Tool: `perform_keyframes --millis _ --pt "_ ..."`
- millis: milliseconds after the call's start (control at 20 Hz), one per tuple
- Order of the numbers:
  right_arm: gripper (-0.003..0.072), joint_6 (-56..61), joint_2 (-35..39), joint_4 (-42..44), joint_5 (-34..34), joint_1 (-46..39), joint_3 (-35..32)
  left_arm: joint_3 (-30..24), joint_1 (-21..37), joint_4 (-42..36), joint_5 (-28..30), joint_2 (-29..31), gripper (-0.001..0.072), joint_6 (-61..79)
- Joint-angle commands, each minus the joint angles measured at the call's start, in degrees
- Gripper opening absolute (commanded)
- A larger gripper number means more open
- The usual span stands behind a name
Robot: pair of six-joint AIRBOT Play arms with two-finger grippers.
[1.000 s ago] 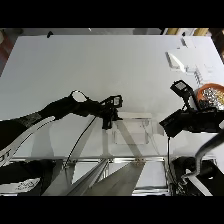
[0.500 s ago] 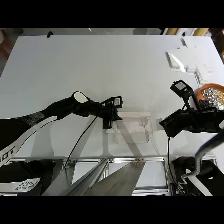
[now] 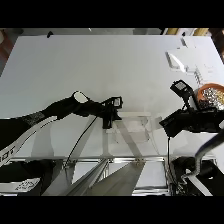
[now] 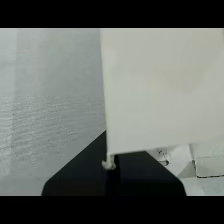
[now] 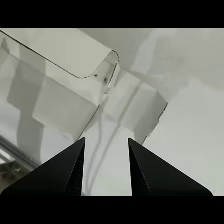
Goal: Fold the box and place the chain.
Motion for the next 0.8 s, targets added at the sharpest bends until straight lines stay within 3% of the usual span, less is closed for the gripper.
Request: perform_keyframes --millis 0,750 --pt "0.0305 0.0 0.0 0.0 0.0 0.1 0.0 0.0 0.0 1.4 -0.1 -0.2 0.0003 0.0" --pt "0.0305 0.0 0.0 0.0 0.0 0.1 0.0 0.0 0.0 1.6 -1.7 -1.0 0.0002 2.8"
